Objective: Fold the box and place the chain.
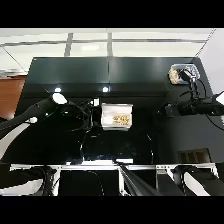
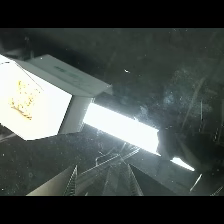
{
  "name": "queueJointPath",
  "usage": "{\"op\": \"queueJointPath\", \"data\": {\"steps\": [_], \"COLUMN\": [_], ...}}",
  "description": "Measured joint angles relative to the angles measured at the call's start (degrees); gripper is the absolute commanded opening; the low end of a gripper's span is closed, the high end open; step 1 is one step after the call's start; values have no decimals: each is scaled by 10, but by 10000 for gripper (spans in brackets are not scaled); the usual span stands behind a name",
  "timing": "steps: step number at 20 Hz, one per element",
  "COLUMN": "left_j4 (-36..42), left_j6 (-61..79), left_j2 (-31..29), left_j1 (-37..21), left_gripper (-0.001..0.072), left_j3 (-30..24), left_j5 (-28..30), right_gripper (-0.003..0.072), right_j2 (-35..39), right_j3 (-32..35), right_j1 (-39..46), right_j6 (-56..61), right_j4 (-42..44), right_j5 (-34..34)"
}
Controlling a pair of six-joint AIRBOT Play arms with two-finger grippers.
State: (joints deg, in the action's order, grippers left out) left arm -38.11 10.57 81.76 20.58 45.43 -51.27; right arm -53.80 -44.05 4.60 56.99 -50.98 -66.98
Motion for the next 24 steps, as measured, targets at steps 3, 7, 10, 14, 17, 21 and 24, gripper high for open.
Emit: {"op": "queueJointPath", "data": {"steps": [3,7,10,14,17,21,24], "left_j4": [-1,-2,-1,-2,-4,-4,-4], "left_j6": [0,-2,-2,-1,-1,-1,-1], "left_j2": [8,22,28,30,30,30,30], "left_j1": [9,16,22,30,32,34,34], "left_gripper": [712,711,695,367,367,368,369], "left_j3": [4,17,24,27,28,28,28], "left_j5": [3,6,0,-8,-14,-14,-14], "right_gripper": [372,372,372,372,710,709,708], "right_j2": [0,0,0,0,0,-23,-72], "right_j3": [0,0,0,0,4,13,12], "right_j1": [0,0,0,0,-9,-73,-139], "right_j6": [0,0,0,0,0,4,6], "right_j4": [0,1,1,1,13,86,145], "right_j5": [1,2,2,5,22,121,229]}}
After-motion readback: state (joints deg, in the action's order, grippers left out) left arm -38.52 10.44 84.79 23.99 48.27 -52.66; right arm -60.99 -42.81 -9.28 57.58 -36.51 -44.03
